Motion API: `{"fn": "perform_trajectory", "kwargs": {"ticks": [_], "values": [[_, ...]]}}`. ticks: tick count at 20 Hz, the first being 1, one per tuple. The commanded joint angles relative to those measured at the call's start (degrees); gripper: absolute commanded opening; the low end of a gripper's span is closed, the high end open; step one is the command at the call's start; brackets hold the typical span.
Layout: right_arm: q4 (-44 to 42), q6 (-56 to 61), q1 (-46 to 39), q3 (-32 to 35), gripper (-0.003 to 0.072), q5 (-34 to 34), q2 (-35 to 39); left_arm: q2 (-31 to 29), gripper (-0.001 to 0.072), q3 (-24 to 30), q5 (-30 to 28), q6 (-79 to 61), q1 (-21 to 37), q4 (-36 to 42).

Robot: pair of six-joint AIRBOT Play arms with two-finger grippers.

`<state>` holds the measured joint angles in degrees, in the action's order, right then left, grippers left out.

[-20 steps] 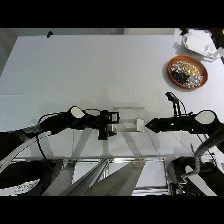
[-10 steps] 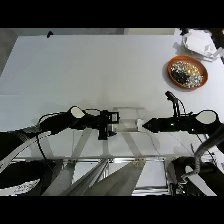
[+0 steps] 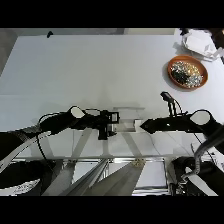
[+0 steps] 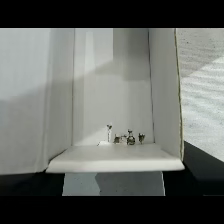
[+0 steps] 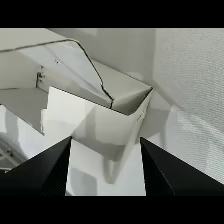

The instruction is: Fold the box and place the chain.

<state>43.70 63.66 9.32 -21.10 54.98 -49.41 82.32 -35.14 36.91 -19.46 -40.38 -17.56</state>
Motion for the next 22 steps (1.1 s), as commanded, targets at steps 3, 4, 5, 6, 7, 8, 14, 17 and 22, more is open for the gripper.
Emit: {"fn": "perform_trajectory", "kwargs": {"ticks": [3, 4, 5, 6, 7, 8, 14, 17, 22], "values": [[15.74, 14.49, 7.58, -5.44, 0.0474, -2.86, -0.20, -0.02, 0.0272, 0.00, 0.00, -0.02, -0.02, -0.02], [19.06, 17.97, 9.18, -6.32, 0.0474, -2.34, -0.87, -0.02, 0.0272, 0.00, 0.00, -0.02, -0.02, -0.02], [21.24, 20.57, 10.97, -7.26, 0.0474, -1.44, -2.38, -0.02, 0.0272, 0.00, 0.00, -0.02, -0.02, -0.02], [21.86, 22.14, 12.68, -7.98, 0.0474, -1.11, -4.20, -0.02, 0.0272, 0.00, 0.00, 0.00, -0.02, -0.02], [21.86, 23.47, 14.64, -8.79, 0.0474, -1.20, -6.40, -0.02, 0.0272, 0.00, 0.00, -0.02, -0.02, -0.02], [21.88, 25.03, 16.50, -9.64, 0.0474, -1.57, -8.41, -0.02, 0.0272, 0.00, 0.00, -0.02, -0.02, -0.02], [25.66, 33.92, 23.61, -15.54, 0.0474, -3.15, -12.57, -0.02, 0.0272, 0.00, 0.00, -0.02, -0.02, -0.02], [28.00, 38.62, 24.06, -15.78, 0.0474, -1.77, -12.92, -0.02, 0.0272, 0.00, 0.00, -0.02, -0.02, -0.04], [31.10, 43.69, 24.28, -15.78, 0.0458, -1.70, -13.79, -0.02, 0.0272, 0.02, -0.02, -0.02, -0.02, -0.02]]}}
